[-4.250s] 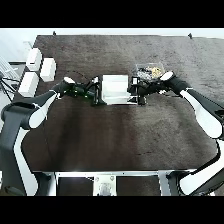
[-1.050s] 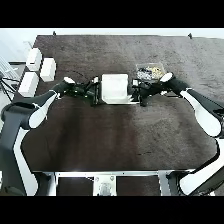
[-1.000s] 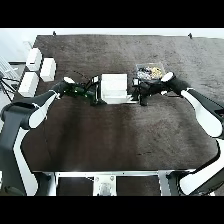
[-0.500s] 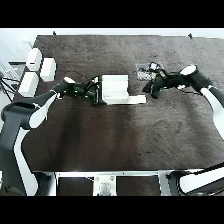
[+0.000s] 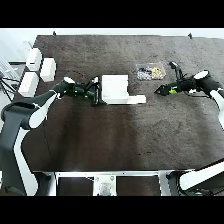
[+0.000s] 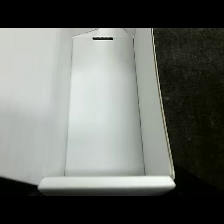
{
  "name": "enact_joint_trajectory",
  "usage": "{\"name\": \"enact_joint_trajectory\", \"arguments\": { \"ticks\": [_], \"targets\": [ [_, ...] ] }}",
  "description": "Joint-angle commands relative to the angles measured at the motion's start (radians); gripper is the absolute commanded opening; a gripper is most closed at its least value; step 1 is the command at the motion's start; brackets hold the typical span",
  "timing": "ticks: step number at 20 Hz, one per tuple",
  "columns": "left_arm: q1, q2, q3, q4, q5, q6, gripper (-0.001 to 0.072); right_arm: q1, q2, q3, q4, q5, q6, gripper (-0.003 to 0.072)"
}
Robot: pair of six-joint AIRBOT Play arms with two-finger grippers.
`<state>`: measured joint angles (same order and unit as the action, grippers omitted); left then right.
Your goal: Fold the box and place the chain.
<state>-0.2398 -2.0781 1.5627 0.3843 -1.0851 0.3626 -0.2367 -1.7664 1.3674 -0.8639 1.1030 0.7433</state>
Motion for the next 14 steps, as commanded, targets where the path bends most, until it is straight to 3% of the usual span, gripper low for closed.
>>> {"name": "enact_joint_trajectory", "arguments": {
  "ticks": [1, 11, 14],
  "targets": [
    [0.0, 0.0, 0.0, 0.0, -0.001, 0.0, 0.0356, 0.018, -0.065, 0.0, -0.001, 0.029, 0.096, 0.001],
    [0.0, 0.0, 0.0, 0.0, -0.001, 0.0, 0.0356, 0.131, -0.129, 0.017, 0.115, 0.088, 0.136, 0.001],
    [0.0, 0.0, 0.0, 0.0, -0.001, 0.0, 0.0356, 0.131, -0.129, 0.063, 0.184, 0.161, 0.136, 0.001]
  ]
}}
